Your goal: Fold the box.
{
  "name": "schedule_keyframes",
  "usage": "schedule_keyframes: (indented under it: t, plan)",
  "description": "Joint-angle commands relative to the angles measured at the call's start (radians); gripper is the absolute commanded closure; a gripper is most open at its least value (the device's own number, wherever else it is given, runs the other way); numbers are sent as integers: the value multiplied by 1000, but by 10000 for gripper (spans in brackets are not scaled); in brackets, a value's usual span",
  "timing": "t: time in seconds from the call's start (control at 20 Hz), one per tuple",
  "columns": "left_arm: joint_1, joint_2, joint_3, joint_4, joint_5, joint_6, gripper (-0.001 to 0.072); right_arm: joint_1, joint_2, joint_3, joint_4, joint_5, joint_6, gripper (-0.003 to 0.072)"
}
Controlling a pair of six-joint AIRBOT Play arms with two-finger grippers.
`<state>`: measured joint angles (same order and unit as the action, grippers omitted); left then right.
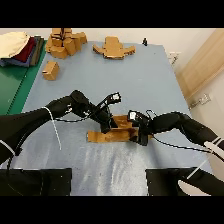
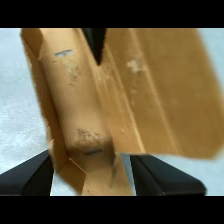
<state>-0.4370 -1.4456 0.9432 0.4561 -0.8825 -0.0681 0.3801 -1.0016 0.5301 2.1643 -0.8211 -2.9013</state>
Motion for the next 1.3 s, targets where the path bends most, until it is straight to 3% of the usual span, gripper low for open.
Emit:
schedule_keyframes:
  t: [0.0, 0.95, 1.25]
  plan:
    - [0, -1, 1, 0, 0, 0, 695, 2, -48, 10, 42, -25, -51, -31]
    - [0, -1, 1, 0, 0, 0, 695, 0, -52, 9, -2, -56, -47, -30]
    - [0, -1, 1, 0, 0, 0, 695, 8, -96, 9, 27, 24, -51, -29]
